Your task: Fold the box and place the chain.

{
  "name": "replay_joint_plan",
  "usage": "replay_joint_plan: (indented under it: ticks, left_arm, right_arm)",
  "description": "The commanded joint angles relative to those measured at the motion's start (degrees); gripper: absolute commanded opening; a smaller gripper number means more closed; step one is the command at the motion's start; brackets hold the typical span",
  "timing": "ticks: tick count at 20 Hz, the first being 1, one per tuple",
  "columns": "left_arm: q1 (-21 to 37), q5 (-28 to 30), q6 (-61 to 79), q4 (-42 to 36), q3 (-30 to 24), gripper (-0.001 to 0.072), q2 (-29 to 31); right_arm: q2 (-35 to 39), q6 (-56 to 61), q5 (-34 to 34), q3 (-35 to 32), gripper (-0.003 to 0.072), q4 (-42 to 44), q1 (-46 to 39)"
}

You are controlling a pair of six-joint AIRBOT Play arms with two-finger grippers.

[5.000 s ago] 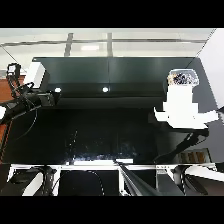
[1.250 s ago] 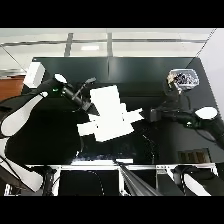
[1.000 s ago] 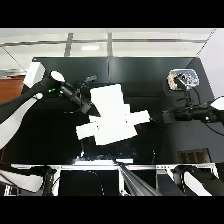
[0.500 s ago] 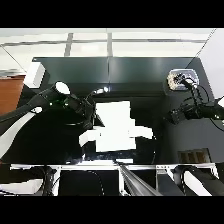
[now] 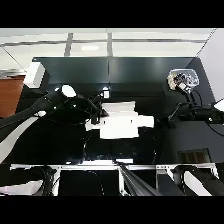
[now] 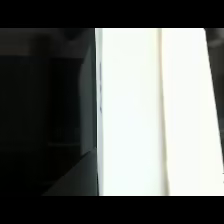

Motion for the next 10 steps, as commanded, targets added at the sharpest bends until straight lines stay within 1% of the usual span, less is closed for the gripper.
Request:
replay_joint_plan:
  ticks: [1,3,7,10]
  left_arm:
    - [-0.2,4.57,1.55,0.17,-0.02,0.0027,-0.83]
    - [-0.17,4.26,1.84,0.17,-0.02,0.0027,-1.38]
    - [-0.17,4.26,1.81,0.35,-0.02,0.0027,-1.99]
    - [-0.09,4.26,1.81,0.37,0.0,0.0029,-2.36]
  right_arm:
    - [-0.09,-8.07,-0.17,-2.12,0.0693,4.59,2.34]
    - [-0.24,-10.43,-2.4,-2.49,0.0692,4.37,6.14]
    - [-0.55,-13.55,-10.36,-2.78,0.0692,1.09,13.73]
    - [-1.31,-15.93,-11.15,-3.3,0.0692,-1.09,17.57]
